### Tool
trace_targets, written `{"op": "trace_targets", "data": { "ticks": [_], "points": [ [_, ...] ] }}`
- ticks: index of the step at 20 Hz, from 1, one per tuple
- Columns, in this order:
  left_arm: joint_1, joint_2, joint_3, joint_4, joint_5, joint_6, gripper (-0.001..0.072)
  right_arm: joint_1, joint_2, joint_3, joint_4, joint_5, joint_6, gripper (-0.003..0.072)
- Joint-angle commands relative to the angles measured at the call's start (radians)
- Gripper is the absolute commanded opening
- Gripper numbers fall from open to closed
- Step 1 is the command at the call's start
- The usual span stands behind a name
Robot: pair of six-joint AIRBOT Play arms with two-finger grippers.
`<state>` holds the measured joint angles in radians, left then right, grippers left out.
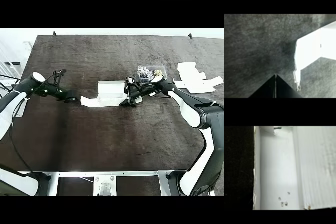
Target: Fold the box and place the chain.
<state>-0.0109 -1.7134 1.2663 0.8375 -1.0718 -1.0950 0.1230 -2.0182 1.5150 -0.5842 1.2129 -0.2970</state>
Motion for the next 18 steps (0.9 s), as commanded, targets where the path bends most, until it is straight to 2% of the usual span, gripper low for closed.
{"op": "trace_targets", "data": {
  "ticks": [1, 5, 12, 13, 14, 18],
  "points": [
    [-0.027, -0.013, -0.018, -0.044, 0.018, 0.026, 0.0018, 0.000, 0.000, 0.000, 0.000, 0.000, 0.000, 0.0475],
    [-0.086, -0.052, -0.019, -0.090, 0.066, 0.032, 0.0018, 0.000, 0.000, 0.000, 0.000, 0.000, 0.000, 0.0475],
    [-0.098, -0.062, -0.018, -0.199, 0.051, 0.123, 0.0024, 0.000, 0.000, 0.000, 0.000, 0.000, 0.000, 0.0475],
    [-0.098, -0.062, -0.018, -0.242, 0.039, 0.166, 0.0194, 0.000, 0.000, 0.000, 0.000, 0.000, 0.000, 0.0475],
    [-0.098, -0.061, -0.018, -0.275, 0.032, 0.193, 0.0253, 0.000, 0.000, 0.000, 0.000, 0.000, 0.000, 0.0475],
    [-0.098, -0.048, -0.018, -0.322, 0.031, 0.233, 0.0248, 0.000, 0.000, 0.000, 0.000, 0.000, 0.000, 0.0475]
  ]
}}
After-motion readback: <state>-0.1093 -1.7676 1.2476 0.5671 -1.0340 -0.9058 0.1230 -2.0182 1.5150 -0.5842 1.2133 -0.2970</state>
